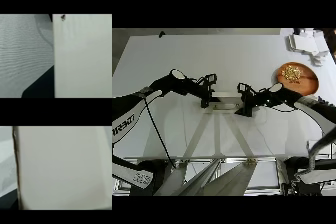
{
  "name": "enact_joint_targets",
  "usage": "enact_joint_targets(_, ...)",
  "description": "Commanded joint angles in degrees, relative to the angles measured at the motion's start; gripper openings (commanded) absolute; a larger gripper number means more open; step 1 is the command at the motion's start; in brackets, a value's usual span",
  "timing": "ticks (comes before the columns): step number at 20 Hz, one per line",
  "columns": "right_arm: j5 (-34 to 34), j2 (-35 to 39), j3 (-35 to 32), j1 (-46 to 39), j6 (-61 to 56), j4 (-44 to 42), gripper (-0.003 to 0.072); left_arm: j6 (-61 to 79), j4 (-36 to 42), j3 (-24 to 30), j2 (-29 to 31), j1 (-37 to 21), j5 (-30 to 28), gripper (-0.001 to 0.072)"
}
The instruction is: Fold the box and place the chain.
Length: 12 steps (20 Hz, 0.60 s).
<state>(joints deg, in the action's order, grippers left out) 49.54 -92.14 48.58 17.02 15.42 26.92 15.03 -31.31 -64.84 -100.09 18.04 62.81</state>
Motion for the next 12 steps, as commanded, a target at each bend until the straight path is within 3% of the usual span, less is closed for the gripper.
enact_joint_targets(1, 0.7, -1.3, 0.1, 0.1, 3.1, -2.8, 0.0526, 0.0, 0.0, 0.0, 0.0, 0.0, 0.0, 0.0007)
enact_joint_targets(2, 0.7, -1.3, 0.1, 0.1, 3.1, -2.8, 0.0511, 0.0, 0.0, 0.0, 0.0, 0.0, 0.0, 0.0007)
enact_joint_targets(4, 0.8, -1.3, 0.1, 0.1, 3.1, -2.8, 0.04, 0.0, 0.0, 0.0, 0.0, 0.0, 0.0, 0.0007)
enact_joint_targets(12, 0.8, -1.3, 0.1, 0.1, 3.1, -2.8, 0.0399, 0.0, 0.0, 0.0, 0.0, 0.0, 0.0, 0.0007)
